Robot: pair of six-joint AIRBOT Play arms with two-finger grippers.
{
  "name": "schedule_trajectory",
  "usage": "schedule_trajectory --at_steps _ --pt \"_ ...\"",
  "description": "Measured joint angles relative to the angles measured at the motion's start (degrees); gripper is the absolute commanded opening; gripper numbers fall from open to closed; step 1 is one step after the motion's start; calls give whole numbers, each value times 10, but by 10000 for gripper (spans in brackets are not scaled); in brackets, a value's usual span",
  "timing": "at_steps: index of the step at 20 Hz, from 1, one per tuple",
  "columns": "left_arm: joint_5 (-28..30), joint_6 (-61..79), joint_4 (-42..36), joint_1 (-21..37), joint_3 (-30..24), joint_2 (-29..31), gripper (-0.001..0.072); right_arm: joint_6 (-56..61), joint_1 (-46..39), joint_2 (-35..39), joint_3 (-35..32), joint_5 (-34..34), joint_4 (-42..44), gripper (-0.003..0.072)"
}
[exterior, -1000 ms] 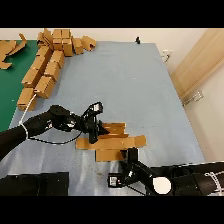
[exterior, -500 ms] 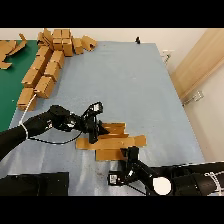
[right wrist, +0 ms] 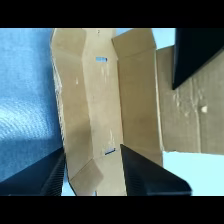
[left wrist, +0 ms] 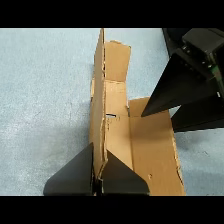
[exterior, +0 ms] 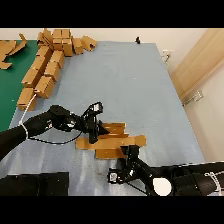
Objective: Fold the box.
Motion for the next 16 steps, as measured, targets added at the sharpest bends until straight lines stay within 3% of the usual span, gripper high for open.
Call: schedule_trajectory --at_steps 1,9,16 --pt "0 0 0 0 0 0 13 2 0 0 0 0 -2 720" --pt "0 0 0 0 0 0 13 16 -36 10 0 7 -6 719" --pt "0 0 0 0 0 0 13 -21 -101 129 -30 64 18 720"
